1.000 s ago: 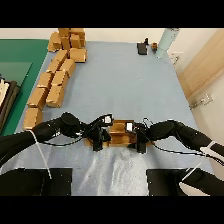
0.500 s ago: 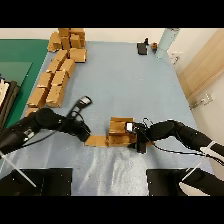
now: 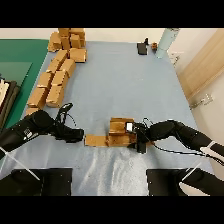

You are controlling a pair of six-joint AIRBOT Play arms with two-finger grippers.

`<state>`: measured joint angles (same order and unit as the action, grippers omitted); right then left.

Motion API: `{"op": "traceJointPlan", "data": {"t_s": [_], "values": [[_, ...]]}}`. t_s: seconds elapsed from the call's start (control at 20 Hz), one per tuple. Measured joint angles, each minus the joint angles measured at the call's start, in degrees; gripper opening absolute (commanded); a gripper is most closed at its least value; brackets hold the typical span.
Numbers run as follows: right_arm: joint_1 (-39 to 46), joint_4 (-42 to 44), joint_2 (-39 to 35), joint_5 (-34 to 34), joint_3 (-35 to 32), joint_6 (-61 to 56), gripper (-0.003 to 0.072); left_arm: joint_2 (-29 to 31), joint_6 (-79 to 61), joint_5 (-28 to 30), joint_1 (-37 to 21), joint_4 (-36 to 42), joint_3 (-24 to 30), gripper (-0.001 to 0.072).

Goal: Fold the box.

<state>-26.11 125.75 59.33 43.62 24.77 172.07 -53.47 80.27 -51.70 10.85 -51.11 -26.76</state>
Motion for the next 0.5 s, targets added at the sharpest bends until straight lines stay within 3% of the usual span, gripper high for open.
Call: {"op": "traceJointPlan", "data": {"t_s": [0.2,0.5], "values": [[0.0,0.0,0.0,0.0,0.0,0.0,0.0514,-2.5,-1.4,3.9,4.3,8.5,0.9,0.0012],[0.0,0.0,0.0,0.0,0.0,0.0,0.0514,-4.0,-1.0,10.6,10.9,14.6,1.2,0.0013]]}}
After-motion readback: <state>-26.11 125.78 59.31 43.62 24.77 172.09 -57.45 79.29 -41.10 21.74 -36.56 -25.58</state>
